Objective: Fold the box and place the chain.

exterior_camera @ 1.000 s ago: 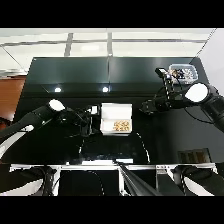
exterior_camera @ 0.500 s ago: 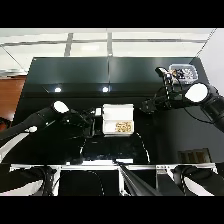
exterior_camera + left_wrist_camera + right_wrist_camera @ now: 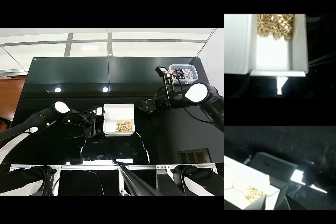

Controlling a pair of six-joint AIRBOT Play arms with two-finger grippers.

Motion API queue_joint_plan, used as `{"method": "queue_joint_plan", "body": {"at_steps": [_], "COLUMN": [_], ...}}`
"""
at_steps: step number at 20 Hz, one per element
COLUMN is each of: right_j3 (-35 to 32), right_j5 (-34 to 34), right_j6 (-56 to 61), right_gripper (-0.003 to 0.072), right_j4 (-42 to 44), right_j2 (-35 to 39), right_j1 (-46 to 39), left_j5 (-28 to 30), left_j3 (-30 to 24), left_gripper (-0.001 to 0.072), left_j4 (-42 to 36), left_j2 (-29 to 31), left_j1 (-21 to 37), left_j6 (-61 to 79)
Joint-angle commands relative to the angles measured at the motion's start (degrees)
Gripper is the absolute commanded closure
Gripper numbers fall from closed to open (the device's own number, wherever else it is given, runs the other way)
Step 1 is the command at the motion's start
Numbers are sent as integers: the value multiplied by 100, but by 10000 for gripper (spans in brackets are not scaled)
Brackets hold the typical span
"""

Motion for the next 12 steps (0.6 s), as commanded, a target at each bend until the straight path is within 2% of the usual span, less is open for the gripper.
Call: {"method": "queue_joint_plan", "body": {"at_steps": [1,6,7,8,9,10,11,12], "right_j3": [-2,-2,-2,-2,-2,-2,-2,0], "right_j5": [-74,-76,-81,-101,-184,-350,-662,-1047], "right_j6": [0,0,0,0,0,0,31,136], "right_gripper": [406,406,406,406,405,404,367,81], "right_j4": [2,2,0,0,-2,-2,2,31], "right_j2": [0,0,0,0,0,0,0,-7], "right_j1": [4,4,4,4,4,4,4,4], "left_j5": [146,321,330,326,328,328,328,328], "left_j3": [4,15,15,15,15,15,15,15], "left_gripper": [1,8,86,250,320,320,319,320], "left_j4": [-57,-59,-59,-59,-59,-59,-59,-59], "left_j2": [-2,-11,-11,-11,-11,-11,-11,-11], "left_j1": [-181,-240,-240,-240,-240,-240,-240,-240], "left_j6": [-9,-125,-138,-138,-138,-138,-138,-138]}}
